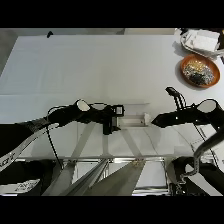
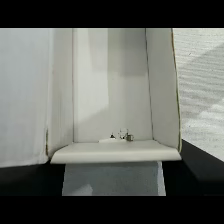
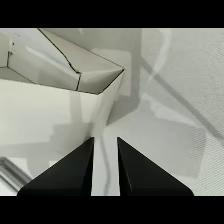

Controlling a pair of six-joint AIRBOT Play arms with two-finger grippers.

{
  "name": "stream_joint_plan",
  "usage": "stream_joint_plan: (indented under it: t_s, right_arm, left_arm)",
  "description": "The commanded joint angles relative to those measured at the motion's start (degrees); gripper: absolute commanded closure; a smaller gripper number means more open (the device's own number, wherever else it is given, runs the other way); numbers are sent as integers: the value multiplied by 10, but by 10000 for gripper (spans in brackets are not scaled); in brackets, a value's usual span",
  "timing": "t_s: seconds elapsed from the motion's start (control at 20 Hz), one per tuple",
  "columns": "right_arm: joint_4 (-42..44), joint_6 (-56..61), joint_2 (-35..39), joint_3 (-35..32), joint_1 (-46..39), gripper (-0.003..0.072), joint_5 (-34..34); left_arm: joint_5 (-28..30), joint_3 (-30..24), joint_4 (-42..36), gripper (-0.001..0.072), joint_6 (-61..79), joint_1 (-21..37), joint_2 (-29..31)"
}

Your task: Fold the box and place the chain.

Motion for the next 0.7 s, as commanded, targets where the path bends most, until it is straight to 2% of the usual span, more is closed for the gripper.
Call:
stream_joint_plan:
  t_s: [0.0, 0.65]
  right_arm:
    - [8, 10, 12, 0, 0, 504, 5]
    - [25, 10, 13, 0, 19, 487, 18]
  left_arm:
    - [0, 0, 0, 396, 0, 0, 0]
    - [0, 0, 0, 396, 0, 0, 0]
